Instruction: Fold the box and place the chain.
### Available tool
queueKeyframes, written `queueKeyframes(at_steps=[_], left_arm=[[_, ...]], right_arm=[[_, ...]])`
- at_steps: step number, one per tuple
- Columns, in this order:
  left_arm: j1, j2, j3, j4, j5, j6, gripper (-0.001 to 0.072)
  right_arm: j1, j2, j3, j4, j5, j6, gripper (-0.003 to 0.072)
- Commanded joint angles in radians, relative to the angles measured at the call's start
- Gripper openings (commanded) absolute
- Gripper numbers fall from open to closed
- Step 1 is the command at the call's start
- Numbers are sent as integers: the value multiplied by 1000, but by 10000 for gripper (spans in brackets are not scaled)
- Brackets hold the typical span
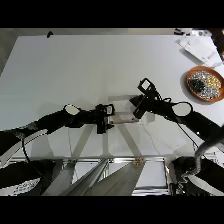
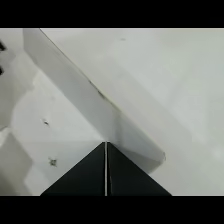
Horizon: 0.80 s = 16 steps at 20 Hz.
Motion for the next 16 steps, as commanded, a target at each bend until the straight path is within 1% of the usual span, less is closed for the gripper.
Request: queueKeyframes(at_steps=[1,3,5,8,10,13,16], left_arm=[[-1,-1,-1,0,0,0,272],[-1,-1,-1,0,0,0,272],[-1,-1,-1,0,0,0,272],[-1,-1,-1,0,0,0,272],[-1,-1,-1,0,0,0,272],[0,-1,-1,0,0,0,272],[-1,-1,-1,0,0,0,272]], right_arm=[[9,-89,1,25,-87,40,7],[9,-140,1,24,-73,73,7],[9,-172,1,21,-34,74,8],[9,-174,1,-5,35,85,7],[9,-164,1,-5,55,85,8],[9,-92,1,-6,53,85,8],[9,36,1,-60,55,90,8]])
